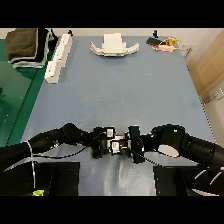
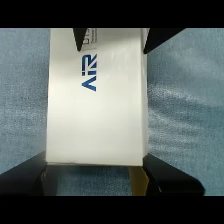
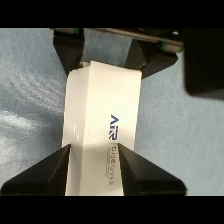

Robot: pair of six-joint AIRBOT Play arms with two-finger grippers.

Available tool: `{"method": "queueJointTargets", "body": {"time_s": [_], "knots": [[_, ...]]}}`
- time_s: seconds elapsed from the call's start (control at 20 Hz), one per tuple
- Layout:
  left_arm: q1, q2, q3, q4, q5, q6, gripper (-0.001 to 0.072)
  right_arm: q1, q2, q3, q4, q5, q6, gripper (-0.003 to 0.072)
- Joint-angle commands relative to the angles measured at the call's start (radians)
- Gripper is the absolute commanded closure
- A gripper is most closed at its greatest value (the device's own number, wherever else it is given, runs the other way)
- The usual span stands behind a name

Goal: Fold the box.

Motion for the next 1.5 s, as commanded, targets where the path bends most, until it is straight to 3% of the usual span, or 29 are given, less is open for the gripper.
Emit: {"method": "queueJointTargets", "body": {"time_s": [0.0, 0.35, 0.7, 0.75, 0.8, 1.45], "knots": [[0.000, 0.000, 0.000, 0.000, 0.000, 0.000, 0.0239, 0.052, 0.021, -0.005, -0.093, -0.005, 0.100, 0.0284], [0.000, 0.000, 0.000, 0.000, 0.000, 0.000, 0.0239, 0.123, 0.136, -0.096, -0.216, -0.080, 0.251, 0.0283], [0.000, 0.000, 0.000, 0.000, 0.000, 0.000, 0.0239, 0.123, 0.112, -0.115, -0.223, -0.106, 0.253, 0.0284], [0.000, 0.000, 0.000, 0.000, 0.000, 0.000, 0.0239, 0.123, 0.104, -0.115, -0.223, -0.105, 0.253, 0.0375], [0.000, 0.000, 0.000, 0.000, 0.000, 0.000, 0.0239, 0.123, 0.100, -0.115, -0.222, -0.099, 0.253, 0.0526], [0.000, 0.000, 0.000, 0.000, 0.000, 0.000, 0.0239, 0.123, 0.172, -0.113, -0.244, -0.101, 0.246, 0.0526]]}}
